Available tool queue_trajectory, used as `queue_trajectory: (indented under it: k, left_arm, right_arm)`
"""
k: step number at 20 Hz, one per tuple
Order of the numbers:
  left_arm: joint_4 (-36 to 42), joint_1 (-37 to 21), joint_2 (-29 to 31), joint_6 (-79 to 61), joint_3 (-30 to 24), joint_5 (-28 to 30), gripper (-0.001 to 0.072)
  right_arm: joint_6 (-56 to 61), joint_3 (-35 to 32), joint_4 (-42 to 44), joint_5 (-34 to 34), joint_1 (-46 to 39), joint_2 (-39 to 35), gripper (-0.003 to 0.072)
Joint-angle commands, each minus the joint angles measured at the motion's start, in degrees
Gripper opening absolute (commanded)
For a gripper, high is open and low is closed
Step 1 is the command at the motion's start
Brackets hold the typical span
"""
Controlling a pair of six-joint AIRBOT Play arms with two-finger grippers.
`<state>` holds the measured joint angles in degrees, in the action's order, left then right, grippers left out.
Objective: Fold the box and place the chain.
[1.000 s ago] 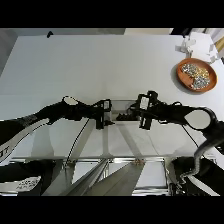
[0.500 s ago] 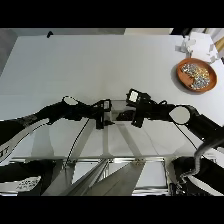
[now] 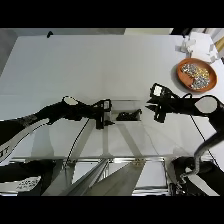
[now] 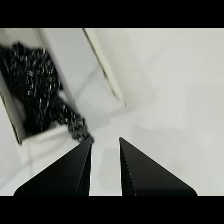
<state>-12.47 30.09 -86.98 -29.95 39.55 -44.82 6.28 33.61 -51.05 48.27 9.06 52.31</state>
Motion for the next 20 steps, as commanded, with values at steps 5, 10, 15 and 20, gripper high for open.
queue_trajectory:
  k: [5,10,15,20]
  left_arm:
    - [0.0,0.0,0.0,0.0,0.0,0.0,0.0206]
    - [0.0,0.0,0.0,0.0,0.0,0.0,0.0206]
    - [0.0,0.0,0.0,0.0,0.0,0.0,0.0206]
    - [0.0,0.0,0.0,0.0,0.0,0.0,0.0206]
  right_arm:
    - [-18.5,-0.2,4.2,2.2,-1.2,15.6,0.0260]
    - [-27.3,-0.2,12.5,-0.6,-1.2,21.6,0.0261]
    - [-32.5,-0.2,15.9,-0.6,-1.2,22.1,0.0246]
    - [-24.0,-0.2,8.5,-1.2,-2.2,21.0,0.0014]
